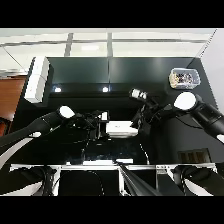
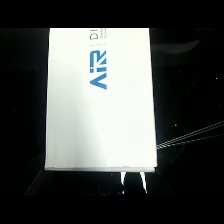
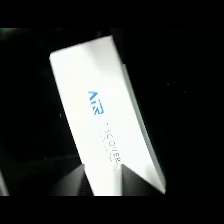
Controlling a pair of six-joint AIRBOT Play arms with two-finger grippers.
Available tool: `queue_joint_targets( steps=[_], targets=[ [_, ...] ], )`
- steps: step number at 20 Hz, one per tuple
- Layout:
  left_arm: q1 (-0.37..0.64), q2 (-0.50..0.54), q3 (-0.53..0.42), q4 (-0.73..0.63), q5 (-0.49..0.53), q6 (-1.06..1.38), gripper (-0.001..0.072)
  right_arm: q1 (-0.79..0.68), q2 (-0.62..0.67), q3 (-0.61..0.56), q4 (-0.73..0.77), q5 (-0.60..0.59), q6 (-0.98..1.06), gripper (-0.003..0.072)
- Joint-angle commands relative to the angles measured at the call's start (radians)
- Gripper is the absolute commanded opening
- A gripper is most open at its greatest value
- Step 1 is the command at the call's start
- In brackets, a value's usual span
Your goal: Fold the box and place the chain.
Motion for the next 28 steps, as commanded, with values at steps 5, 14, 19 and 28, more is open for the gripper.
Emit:
queue_joint_targets(
  steps=[5,14,19,28],
  targets=[
    [0.0,0.0,0.001,-0.002,0.0,0.0,0.0423,0.011,-0.012,-0.109,0.233,-0.085,0.488,0.0015],
    [0.0,0.0,0.001,-0.003,0.0,0.0,0.0423,0.011,-0.208,-0.114,0.243,-0.098,0.488,0.0015],
    [0.0,0.0,0.001,-0.004,0.0,0.0,0.0422,0.01,-0.198,-0.112,0.264,-0.072,0.378,0.0014],
    [0.002,0.059,0.004,0.045,-0.003,-0.106,0.0713,-0.268,0.068,0.028,0.093,0.261,0.362,0.0014]
  ],
)
